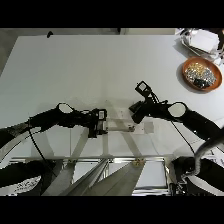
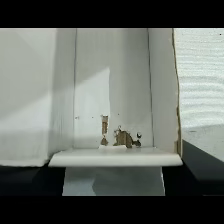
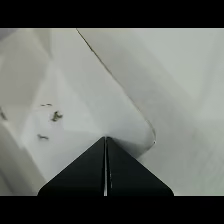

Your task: Fold the box and place the chain.

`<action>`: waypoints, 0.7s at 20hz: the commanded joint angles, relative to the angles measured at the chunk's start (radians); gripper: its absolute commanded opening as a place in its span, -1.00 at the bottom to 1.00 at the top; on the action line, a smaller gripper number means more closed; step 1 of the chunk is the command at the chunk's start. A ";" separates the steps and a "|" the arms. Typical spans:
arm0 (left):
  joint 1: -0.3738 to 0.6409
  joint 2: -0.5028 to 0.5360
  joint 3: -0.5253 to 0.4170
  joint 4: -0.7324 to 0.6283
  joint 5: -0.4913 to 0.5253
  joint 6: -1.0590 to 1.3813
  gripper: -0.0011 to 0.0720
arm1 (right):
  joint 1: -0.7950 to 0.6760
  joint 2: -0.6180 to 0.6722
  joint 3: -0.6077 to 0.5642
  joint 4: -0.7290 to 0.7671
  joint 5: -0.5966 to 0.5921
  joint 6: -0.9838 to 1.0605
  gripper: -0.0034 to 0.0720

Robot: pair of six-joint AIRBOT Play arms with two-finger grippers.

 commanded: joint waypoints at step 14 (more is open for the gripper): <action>0.001 0.001 0.000 0.000 0.000 0.000 -0.39 | 0.000 0.262 -0.089 -0.573 0.313 -0.090 0.31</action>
